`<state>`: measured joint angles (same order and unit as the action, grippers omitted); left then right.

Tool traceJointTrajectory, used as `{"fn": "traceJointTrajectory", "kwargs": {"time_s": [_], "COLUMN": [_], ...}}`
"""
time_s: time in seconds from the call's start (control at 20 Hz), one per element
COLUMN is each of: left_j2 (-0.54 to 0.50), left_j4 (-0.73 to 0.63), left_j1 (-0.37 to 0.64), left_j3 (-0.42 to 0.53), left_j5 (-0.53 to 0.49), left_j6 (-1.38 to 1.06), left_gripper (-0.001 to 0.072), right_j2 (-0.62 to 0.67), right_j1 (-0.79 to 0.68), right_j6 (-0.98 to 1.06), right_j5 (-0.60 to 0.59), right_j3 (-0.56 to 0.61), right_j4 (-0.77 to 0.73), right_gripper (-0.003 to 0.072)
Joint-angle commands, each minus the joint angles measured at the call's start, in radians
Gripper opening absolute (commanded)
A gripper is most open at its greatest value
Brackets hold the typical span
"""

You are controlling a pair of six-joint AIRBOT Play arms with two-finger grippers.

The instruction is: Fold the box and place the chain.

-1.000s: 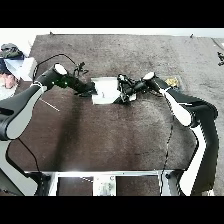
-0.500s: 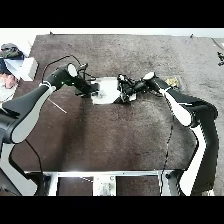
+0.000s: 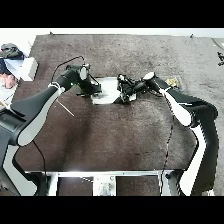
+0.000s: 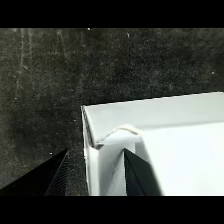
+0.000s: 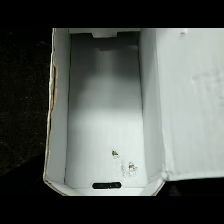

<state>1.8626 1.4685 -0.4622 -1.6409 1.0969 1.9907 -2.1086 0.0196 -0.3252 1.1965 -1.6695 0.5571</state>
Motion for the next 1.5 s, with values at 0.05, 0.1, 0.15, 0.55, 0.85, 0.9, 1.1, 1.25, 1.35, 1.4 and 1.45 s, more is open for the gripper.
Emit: {"fn": "traceJointTrajectory", "kwargs": {"time_s": [0.05,0.1,0.15,0.55,0.85,0.9,1.1,1.25,1.35,1.4,1.45], "left_j2": [0.008,0.010,0.014,0.051,0.053,0.053,0.053,0.050,0.050,0.045,0.037], "left_j4": [0.105,0.107,0.108,0.150,0.153,0.153,0.114,0.093,0.093,0.087,0.073], "left_j1": [-0.019,-0.019,-0.019,-0.019,-0.019,-0.019,-0.019,-0.019,-0.019,-0.018,-0.016], "left_j3": [-0.003,-0.003,-0.004,-0.044,-0.044,-0.044,-0.044,-0.044,-0.044,-0.044,-0.049], "left_j5": [0.005,0.010,0.011,0.032,0.014,0.007,-0.010,-0.008,0.014,0.029,0.045], "left_j6": [0.077,0.079,0.079,0.098,0.100,0.100,0.067,0.033,-0.119,-0.161,-0.167], "left_gripper": [0.0352,0.0352,0.0352,0.0112,0.0011,0.0011,0.0303,0.0305,0.0307,0.0317,0.0317], "right_j2": [-0.001,-0.001,-0.001,-0.001,-0.001,-0.001,-0.001,-0.001,-0.001,-0.001,-0.001], "right_j1": [0.001,0.001,0.001,0.001,0.001,0.001,0.001,0.001,0.001,0.001,0.001], "right_j6": [0.000,0.000,0.000,0.000,0.000,0.000,0.000,0.000,0.000,0.000,0.000], "right_j5": [0.000,0.000,0.000,0.000,0.000,0.000,0.000,0.000,0.000,0.000,0.000], "right_j3": [-0.001,-0.001,-0.001,-0.001,-0.001,-0.001,-0.001,-0.001,-0.001,-0.001,-0.001], "right_j4": [0.000,0.000,0.000,0.000,0.000,0.000,0.000,0.000,0.000,0.000,0.000], "right_gripper": [0.0373,0.0373,0.0373,0.0373,0.0373,0.0373,0.0373,0.0373,0.0373,0.0373,0.0373]}}
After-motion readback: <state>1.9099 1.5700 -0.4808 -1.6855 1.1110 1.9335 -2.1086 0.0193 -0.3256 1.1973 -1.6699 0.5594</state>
